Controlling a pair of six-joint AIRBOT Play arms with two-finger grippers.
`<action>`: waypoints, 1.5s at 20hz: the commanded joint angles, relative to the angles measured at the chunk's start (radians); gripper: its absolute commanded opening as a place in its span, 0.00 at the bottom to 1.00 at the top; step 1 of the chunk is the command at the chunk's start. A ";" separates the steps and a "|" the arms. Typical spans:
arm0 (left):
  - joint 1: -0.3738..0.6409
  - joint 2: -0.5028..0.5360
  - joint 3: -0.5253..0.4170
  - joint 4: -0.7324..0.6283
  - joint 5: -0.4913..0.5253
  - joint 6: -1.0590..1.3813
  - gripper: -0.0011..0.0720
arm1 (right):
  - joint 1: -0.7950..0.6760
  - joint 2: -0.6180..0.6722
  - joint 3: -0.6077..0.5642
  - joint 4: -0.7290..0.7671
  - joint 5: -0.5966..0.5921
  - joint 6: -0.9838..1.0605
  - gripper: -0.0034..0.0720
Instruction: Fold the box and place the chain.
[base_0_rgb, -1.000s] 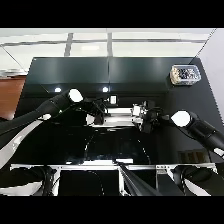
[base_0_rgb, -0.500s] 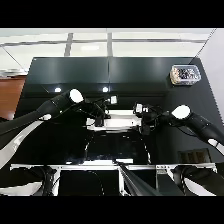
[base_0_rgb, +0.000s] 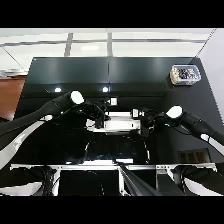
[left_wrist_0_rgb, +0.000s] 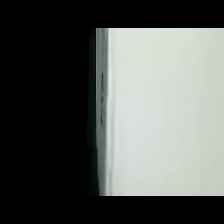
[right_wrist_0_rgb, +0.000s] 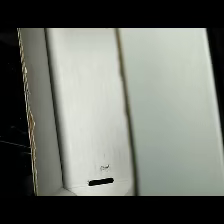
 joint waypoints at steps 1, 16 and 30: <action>-0.001 -0.001 -0.001 0.002 0.003 0.000 0.05 | 0.003 -0.019 -0.001 -0.003 0.003 -0.026 0.97; -0.001 -0.001 -0.001 0.002 0.002 0.000 0.05 | 0.000 -0.055 0.000 0.022 -0.045 0.031 0.97; -0.001 -0.001 -0.001 0.002 0.002 0.000 0.05 | -0.007 -0.054 0.000 0.019 -0.040 0.045 0.92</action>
